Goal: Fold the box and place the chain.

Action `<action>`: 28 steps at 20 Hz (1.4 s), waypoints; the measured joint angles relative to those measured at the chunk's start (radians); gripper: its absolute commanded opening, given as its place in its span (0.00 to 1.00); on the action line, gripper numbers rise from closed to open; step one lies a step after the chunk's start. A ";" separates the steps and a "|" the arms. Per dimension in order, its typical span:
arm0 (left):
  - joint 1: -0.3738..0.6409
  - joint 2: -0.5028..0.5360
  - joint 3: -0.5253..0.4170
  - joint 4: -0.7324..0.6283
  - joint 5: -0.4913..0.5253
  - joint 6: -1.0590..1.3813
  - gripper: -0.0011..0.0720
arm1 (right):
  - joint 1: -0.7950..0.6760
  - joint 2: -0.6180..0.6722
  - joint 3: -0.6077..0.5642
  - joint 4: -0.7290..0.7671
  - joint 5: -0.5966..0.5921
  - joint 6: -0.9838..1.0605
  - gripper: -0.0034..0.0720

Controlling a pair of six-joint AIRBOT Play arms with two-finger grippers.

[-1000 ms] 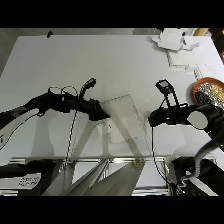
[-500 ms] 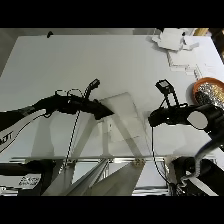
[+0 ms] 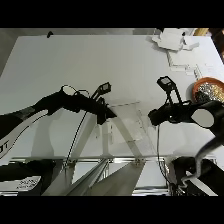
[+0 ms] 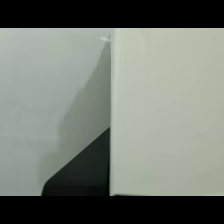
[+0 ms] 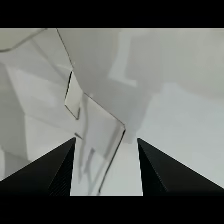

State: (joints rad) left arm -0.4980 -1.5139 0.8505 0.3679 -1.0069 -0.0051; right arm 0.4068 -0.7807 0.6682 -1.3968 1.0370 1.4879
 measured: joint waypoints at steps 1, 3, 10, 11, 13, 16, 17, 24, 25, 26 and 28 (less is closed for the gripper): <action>-0.017 0.013 0.006 0.019 0.010 0.006 0.02 | 0.000 0.011 0.022 -0.018 0.035 -0.001 0.61; -0.048 0.029 0.013 0.056 0.018 0.014 0.02 | 0.000 0.045 0.056 -0.052 0.106 -0.003 0.61; -0.149 0.043 0.019 0.177 0.114 0.032 0.02 | 0.000 0.176 0.090 -0.100 0.256 -0.021 0.61; -0.156 0.042 0.019 0.180 0.129 0.042 0.02 | 0.000 0.185 0.090 -0.103 0.262 -0.023 0.61; -0.166 0.031 0.019 0.179 0.154 0.074 0.02 | 0.000 0.195 0.087 -0.108 0.267 -0.027 0.61; -0.173 0.006 0.019 0.131 0.178 0.139 0.02 | 0.000 0.202 0.077 -0.108 0.263 -0.029 0.61; -0.174 -0.002 0.019 0.106 0.184 0.161 0.02 | 0.000 0.203 0.075 -0.108 0.261 -0.030 0.61; -0.176 -0.023 0.019 0.020 0.262 0.231 0.02 | 0.000 0.205 0.069 -0.111 0.232 -0.042 0.61; -0.176 -0.026 0.019 0.016 0.269 0.234 0.02 | 0.000 0.205 0.069 -0.111 0.221 -0.046 0.61; -0.176 -0.030 0.019 0.013 0.272 0.235 0.02 | 0.000 0.205 0.068 -0.111 0.214 -0.048 0.61; -0.176 -0.040 0.019 0.008 0.278 0.238 0.02 | 0.000 0.205 0.068 -0.111 0.200 -0.052 0.61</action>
